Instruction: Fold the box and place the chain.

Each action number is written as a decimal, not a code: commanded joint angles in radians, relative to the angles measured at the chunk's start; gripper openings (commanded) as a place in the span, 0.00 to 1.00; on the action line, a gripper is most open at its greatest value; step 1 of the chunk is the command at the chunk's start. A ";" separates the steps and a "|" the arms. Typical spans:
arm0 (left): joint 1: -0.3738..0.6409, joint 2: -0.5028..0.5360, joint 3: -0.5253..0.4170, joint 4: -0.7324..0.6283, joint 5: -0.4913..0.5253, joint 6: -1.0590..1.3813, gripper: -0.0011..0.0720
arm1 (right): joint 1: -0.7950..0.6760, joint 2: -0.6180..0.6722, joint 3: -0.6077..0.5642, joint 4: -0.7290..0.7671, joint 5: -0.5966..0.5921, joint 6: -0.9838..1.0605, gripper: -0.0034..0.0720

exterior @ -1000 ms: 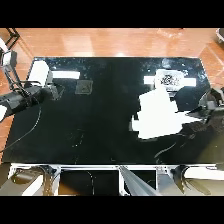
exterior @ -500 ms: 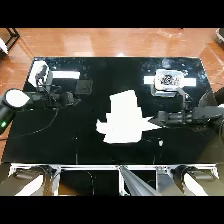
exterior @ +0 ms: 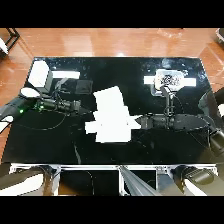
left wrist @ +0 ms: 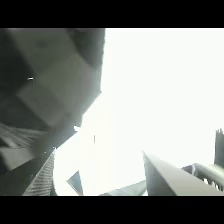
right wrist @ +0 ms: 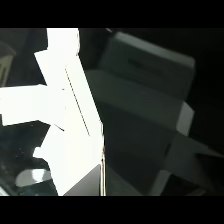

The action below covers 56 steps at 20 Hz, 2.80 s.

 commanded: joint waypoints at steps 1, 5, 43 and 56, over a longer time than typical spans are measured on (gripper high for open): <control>0.004 -0.113 0.001 -0.157 -0.044 0.318 0.88 | 0.026 0.003 -0.001 -0.002 0.015 -0.012 0.07; -0.017 -0.231 0.058 -0.176 -0.110 0.426 0.88 | 0.026 0.003 0.000 0.002 -0.056 -0.009 0.07; -0.330 -0.003 0.150 0.171 0.038 0.805 0.04 | -0.496 0.244 0.148 -0.416 -0.642 -0.234 0.98; -0.439 0.017 0.029 0.188 0.314 0.975 0.04 | -0.230 0.241 -0.067 -0.283 -0.231 -0.877 0.98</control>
